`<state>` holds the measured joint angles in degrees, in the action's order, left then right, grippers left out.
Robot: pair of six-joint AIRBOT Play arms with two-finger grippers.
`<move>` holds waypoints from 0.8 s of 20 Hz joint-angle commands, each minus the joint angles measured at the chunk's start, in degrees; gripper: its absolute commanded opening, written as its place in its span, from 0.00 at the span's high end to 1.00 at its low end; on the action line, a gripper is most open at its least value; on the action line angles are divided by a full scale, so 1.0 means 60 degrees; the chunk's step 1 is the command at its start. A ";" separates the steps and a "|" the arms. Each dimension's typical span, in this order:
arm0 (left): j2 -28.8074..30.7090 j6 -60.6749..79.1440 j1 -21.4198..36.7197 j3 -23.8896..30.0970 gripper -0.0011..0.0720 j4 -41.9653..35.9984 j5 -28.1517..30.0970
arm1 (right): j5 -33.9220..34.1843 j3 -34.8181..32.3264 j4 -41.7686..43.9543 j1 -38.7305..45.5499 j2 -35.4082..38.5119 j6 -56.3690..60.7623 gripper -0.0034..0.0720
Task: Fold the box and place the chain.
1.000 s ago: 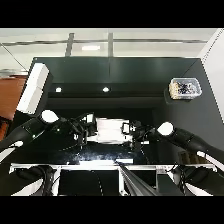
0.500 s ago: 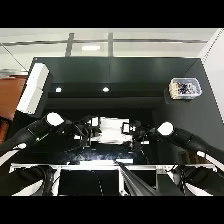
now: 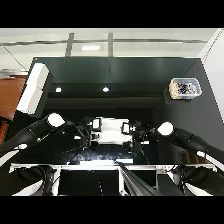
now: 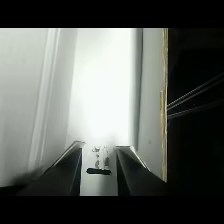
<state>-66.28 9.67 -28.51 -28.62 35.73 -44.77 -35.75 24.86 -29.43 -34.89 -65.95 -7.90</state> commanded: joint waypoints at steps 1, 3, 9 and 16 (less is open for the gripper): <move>-0.0007 -0.0015 -0.0007 0.0004 0.39 0.0004 0.0036 | 0.0004 -0.0004 0.0004 0.0004 -0.0007 0.0007 0.26; 0.0007 -0.0018 -0.0004 -0.0004 0.46 0.0025 0.0018 | 0.0004 -0.0004 0.0004 0.0004 -0.0007 0.0007 0.26; 0.1778 -0.4819 0.1140 -0.0025 0.95 0.2597 -0.0379 | 0.0007 -0.0004 0.0004 0.0004 -0.0007 0.0007 0.26; 0.2153 -1.4845 0.5224 0.0211 0.94 0.4422 -0.2637 | 0.0069 -0.0004 0.0004 0.0000 -0.0007 0.0066 0.26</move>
<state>-52.66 -56.75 -6.07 -28.23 58.81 -53.43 -35.51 24.86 -29.39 -34.89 -65.95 -7.70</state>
